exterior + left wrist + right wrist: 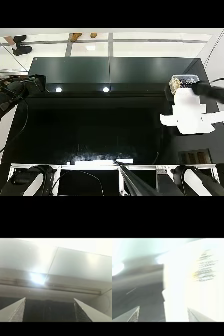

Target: Fold the box and place the chain.

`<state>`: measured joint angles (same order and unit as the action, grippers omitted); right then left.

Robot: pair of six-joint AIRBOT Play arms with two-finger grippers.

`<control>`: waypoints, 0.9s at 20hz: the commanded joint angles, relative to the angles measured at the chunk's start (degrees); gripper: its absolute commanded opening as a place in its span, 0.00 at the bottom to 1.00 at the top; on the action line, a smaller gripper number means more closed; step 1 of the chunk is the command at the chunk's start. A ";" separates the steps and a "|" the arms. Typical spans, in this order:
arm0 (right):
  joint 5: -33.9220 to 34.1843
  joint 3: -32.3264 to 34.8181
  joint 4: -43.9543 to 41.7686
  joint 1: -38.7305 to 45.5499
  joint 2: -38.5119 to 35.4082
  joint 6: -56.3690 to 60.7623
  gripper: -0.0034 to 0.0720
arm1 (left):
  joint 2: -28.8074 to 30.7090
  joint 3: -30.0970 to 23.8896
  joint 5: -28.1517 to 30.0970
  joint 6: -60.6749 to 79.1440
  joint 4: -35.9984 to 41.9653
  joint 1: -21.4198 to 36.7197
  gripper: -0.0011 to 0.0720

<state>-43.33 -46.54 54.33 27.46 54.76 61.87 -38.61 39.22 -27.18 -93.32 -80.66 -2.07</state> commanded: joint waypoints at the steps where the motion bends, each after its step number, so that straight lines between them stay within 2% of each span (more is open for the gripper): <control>1: 3.87 -4.15 15.50 13.29 1.53 16.98 0.98 | 0.00 0.04 0.44 0.02 0.22 -0.02 0.98; 5: -1.51 -4.17 16.17 29.88 8.31 19.58 0.98 | 0.00 0.04 0.59 0.07 0.22 -0.02 0.98; 8: -9.31 -6.69 13.49 36.26 15.80 8.13 0.98 | 0.00 0.04 0.66 0.07 0.22 -0.02 0.98; 11: -26.12 -13.81 2.05 38.12 27.65 -9.84 0.97 | -0.02 0.04 0.52 0.04 0.28 -0.02 0.98; 13: -33.57 -19.78 0.35 37.70 34.23 -10.93 0.97 | -0.02 0.04 0.57 0.04 0.39 -0.02 0.98; 15: -38.58 -26.10 0.22 36.96 39.78 -10.88 0.97 | -0.02 0.04 0.44 0.04 0.39 -0.02 0.98; 18: -42.25 -33.44 0.26 35.10 45.62 -10.97 0.97 | -0.02 0.04 -0.15 0.04 0.39 -0.02 0.98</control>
<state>-78.02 -73.06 56.05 63.51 94.04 53.15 -38.61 39.22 -26.85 -93.25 -80.29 -2.07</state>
